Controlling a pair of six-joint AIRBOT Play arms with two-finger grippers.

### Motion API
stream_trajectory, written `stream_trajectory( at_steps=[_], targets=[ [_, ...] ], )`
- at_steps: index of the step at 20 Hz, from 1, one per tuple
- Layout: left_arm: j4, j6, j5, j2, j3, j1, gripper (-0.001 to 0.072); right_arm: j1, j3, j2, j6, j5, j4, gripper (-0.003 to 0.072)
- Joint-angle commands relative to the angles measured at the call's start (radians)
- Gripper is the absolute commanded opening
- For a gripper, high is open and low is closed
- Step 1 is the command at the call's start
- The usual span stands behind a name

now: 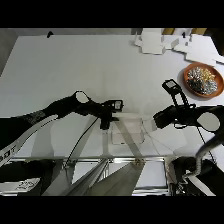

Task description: Fold the box and place the chain.

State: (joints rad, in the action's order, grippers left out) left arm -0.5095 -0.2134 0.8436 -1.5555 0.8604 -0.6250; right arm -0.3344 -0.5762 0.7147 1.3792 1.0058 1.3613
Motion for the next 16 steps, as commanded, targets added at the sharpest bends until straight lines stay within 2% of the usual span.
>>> stream_trajectory(
  at_steps=[1, 16],
  targets=[
    [-0.010, -0.008, -0.004, -0.008, 0.000, 0.000, 0.0004, -0.001, -0.001, -0.001, 0.000, 0.000, -0.001, 0.0340],
    [-0.029, -0.006, -0.021, -0.006, 0.000, 0.000, 0.0010, -0.001, -0.001, -0.001, -0.001, 0.000, 0.000, 0.0339]
  ],
)
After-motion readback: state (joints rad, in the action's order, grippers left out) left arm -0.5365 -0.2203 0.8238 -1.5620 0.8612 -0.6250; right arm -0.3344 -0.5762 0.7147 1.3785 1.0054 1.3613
